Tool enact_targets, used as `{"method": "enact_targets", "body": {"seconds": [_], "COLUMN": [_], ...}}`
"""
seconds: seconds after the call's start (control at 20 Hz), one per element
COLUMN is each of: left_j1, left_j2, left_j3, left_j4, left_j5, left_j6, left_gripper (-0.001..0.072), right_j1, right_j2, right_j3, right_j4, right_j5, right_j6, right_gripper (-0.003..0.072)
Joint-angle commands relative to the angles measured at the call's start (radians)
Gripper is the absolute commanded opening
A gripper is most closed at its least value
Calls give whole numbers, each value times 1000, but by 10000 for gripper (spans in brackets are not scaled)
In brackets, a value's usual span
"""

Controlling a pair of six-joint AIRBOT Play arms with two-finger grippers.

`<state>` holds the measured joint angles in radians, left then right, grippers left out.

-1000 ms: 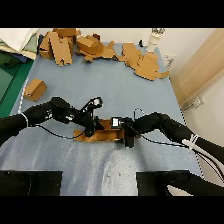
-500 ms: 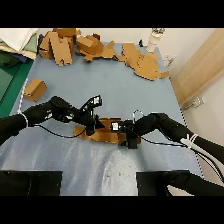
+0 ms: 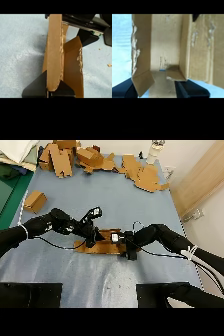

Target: Fold the box.

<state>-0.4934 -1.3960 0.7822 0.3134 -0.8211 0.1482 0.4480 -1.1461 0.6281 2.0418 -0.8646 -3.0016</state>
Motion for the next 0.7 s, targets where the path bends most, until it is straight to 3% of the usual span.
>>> {"method": "enact_targets", "body": {"seconds": [0.0,0.3,0.65], "left_j1": [0,1,0], "left_j2": [0,0,0], "left_j3": [0,0,0], "left_j4": [2,2,2], "left_j5": [-2,-2,-2], "left_j6": [-8,-8,-8], "left_gripper": [15,15,15], "right_j1": [0,0,0], "right_j2": [1,10,18], "right_j3": [27,50,51], "right_j4": [-13,-296,-127], "right_j5": [7,-11,-79], "right_j6": [51,418,441], "right_gripper": [615,615,615]}}
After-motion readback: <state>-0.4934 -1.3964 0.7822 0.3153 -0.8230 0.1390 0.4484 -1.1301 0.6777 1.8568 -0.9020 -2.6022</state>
